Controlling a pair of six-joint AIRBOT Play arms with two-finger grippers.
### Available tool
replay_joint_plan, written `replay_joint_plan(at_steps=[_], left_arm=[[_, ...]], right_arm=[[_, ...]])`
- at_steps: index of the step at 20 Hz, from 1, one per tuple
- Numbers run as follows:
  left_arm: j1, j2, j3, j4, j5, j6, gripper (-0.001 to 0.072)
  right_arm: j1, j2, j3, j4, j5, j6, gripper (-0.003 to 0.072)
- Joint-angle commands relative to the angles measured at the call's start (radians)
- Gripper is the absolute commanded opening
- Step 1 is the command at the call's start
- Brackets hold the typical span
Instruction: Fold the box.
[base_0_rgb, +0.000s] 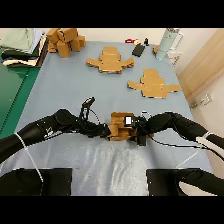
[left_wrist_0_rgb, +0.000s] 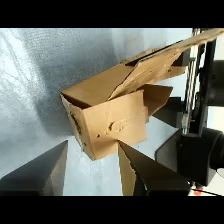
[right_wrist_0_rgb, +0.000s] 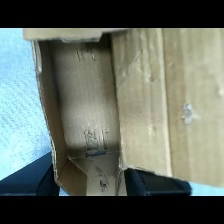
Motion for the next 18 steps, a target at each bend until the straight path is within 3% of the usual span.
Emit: replay_joint_plan(at_steps=[1,7,11,18], left_arm=[[-0.001,-0.006,0.001,-0.004,0.060,0.004,0.0492],[-0.075,-0.029,0.028,0.032,0.077,-0.042,0.0482],[-0.148,-0.099,0.107,0.262,0.063,-0.281,0.0482],[-0.241,-0.192,0.317,0.793,-0.138,-0.747,0.0482]], right_arm=[[0.000,0.000,0.000,0.000,0.000,0.000,0.0471],[0.000,0.000,0.000,0.000,0.000,0.000,0.0471],[0.000,0.000,0.000,0.000,0.000,0.000,0.0471],[0.000,0.000,0.000,0.000,0.000,0.000,0.0471]])
